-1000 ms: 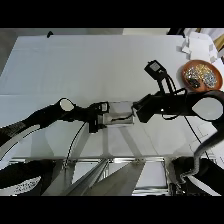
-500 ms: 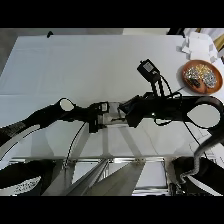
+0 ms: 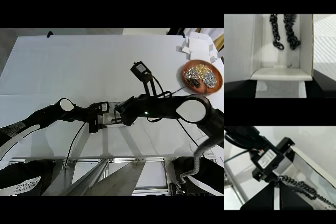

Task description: Fold the box and place the chain.

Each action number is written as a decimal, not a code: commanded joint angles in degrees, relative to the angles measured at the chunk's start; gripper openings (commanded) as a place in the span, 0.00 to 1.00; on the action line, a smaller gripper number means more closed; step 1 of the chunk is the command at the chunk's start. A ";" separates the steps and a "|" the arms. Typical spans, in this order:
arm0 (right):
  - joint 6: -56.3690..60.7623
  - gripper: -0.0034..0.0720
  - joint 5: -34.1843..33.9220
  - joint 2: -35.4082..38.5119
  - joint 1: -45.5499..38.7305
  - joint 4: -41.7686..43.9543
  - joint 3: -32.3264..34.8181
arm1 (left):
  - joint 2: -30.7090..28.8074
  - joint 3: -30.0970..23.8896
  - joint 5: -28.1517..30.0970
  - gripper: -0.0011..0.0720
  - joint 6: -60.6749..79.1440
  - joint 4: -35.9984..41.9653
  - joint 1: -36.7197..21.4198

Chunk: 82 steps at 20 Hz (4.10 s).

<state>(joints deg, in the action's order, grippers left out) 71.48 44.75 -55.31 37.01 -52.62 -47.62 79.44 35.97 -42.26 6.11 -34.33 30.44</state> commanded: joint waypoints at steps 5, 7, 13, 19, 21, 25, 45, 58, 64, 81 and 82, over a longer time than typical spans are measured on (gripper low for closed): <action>-0.02 0.07 0.94 -13.35 0.07 -0.33 0.35 | 0.00 -0.02 0.00 0.03 0.02 -0.02 0.02; -0.02 0.07 0.20 -15.34 0.07 -0.33 1.27 | 0.00 -0.02 0.02 0.03 0.02 -0.02 0.02; 0.00 0.10 -1.03 -17.42 0.07 -0.52 1.66 | 0.00 -0.02 0.00 0.03 0.02 -0.02 0.02; -0.02 0.35 -0.61 -11.98 0.04 -3.96 1.66 | 0.00 -0.02 0.00 0.03 0.02 -0.02 0.02; 0.11 0.35 1.73 -8.00 -0.50 -9.70 1.66 | 0.00 -0.02 0.00 0.03 0.02 -0.02 0.02; 2.32 0.35 10.67 -1.77 -8.00 -16.83 1.66 | 0.00 -0.02 0.00 0.03 0.02 -0.02 0.02; 8.28 0.57 -0.57 -21.11 -31.36 -27.19 1.68 | 0.00 -0.02 0.00 0.03 0.02 -0.02 0.02; 9.55 0.22 -0.92 -23.85 -31.36 -27.02 1.68 | 0.00 -0.02 0.00 0.03 0.02 -0.02 0.02; 7.54 0.07 1.05 -17.99 -31.36 -23.47 1.68 | 0.00 -0.02 0.00 0.03 0.02 -0.02 0.02; 4.96 0.07 12.66 12.44 -12.37 -20.28 1.86 | 0.00 -0.02 0.00 0.03 0.02 -0.02 0.02; 4.98 0.07 11.65 12.44 -9.53 -19.82 2.19 | 0.00 -0.02 0.00 0.03 0.02 -0.02 0.02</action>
<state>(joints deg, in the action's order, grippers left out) 76.86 56.42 -44.58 20.56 -73.14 -45.76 79.44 35.97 -42.26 6.11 -34.35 30.44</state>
